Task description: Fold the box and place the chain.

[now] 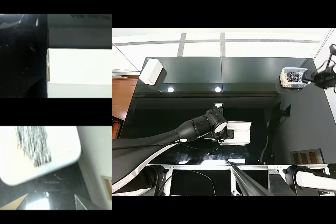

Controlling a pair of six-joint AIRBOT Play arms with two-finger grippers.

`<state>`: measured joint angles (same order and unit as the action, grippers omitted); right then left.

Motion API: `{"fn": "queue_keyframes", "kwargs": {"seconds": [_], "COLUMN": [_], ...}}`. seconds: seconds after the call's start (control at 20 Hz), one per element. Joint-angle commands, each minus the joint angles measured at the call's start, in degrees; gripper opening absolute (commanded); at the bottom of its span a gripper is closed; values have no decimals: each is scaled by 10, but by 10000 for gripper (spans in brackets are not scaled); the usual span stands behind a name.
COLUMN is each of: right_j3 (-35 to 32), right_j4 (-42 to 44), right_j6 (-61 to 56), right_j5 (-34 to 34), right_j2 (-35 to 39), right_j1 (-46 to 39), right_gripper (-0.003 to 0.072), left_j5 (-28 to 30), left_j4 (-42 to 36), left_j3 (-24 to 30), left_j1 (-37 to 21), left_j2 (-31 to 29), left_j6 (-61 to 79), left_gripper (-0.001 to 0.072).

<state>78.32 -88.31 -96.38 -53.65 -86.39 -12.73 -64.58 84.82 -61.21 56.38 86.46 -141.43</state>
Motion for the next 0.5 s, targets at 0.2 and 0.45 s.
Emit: {"fn": "queue_keyframes", "kwargs": {"seconds": [0.2,0.45], "right_j3": [192,192], "right_j4": [62,62], "right_j6": [54,62], "right_j5": [-11,8], "right_j2": [-209,-232], "right_j1": [-2,4], "right_gripper": [595,586], "left_j5": [0,0], "left_j4": [2,2], "left_j3": [0,0], "left_j1": [0,0], "left_j2": [0,0], "left_j6": [0,0], "left_gripper": [33,33]}}
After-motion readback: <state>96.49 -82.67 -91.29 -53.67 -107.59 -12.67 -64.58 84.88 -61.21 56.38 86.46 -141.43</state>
